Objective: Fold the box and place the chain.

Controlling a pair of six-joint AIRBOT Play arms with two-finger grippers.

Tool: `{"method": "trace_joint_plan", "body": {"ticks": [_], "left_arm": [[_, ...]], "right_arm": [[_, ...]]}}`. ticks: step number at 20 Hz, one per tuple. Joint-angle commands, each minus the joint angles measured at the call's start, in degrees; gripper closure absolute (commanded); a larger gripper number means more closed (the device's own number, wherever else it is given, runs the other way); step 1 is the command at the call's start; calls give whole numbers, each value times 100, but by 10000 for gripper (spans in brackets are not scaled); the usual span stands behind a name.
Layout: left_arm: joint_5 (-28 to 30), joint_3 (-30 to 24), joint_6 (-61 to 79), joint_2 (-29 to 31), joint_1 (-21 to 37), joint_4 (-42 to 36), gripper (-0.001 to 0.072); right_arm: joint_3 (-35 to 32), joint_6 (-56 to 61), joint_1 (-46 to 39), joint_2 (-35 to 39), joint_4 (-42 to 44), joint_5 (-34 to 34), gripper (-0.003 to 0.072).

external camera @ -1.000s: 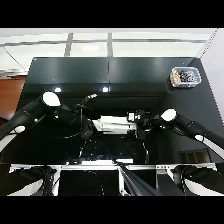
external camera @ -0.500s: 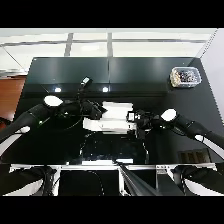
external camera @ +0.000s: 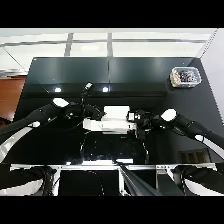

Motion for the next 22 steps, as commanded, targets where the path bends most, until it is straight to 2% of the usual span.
{"method": "trace_joint_plan", "body": {"ticks": [1, 3, 5, 8, 10, 12, 14, 17, 19, 20, 21, 22], "left_arm": [[-295, 199, -227, 181, 140, 466, 685], [-295, 367, -892, 776, 389, 1316, 685], [-549, 391, -1056, 1604, 739, 1998, 685], [-1113, 111, -1038, 2706, 1274, 2188, 682], [-1198, -317, -706, 3084, 1370, 2168, 681], [-1585, -588, -55, 3067, 1325, 2170, 680], [-2107, -601, 1008, 2957, 1119, 2494, 682], [-1731, -597, 1491, 2804, 627, 3473, 681], [-1497, -597, 2188, 2592, 361, 3694, 676], [-1279, -595, 2326, 2452, 240, 3598, 537], [-977, -595, 2369, 2332, 127, 3473, 288], [-688, -588, 2367, 2236, 39, 3340, -11]], "right_arm": [[-2, 0, 4, -4, 0, 2, 499], [-2, 0, 4, -4, 0, 2, 499], [-2, 0, 4, -4, 0, 2, 499], [-2, 0, 4, -4, 0, 2, 499], [-2, 0, 4, -4, 0, 2, 499], [-2, 0, 4, -4, 0, 2, 499], [-2, 0, 4, -4, 0, 2, 499], [-2, 0, 4, -4, 0, 2, 499], [-2, 0, 4, -4, -2, 4, 499], [-2, 0, 4, -4, 0, 2, 499], [-2, 0, 4, -4, -2, 2, 499], [-2, 0, 4, -4, 0, 2, 499]]}}
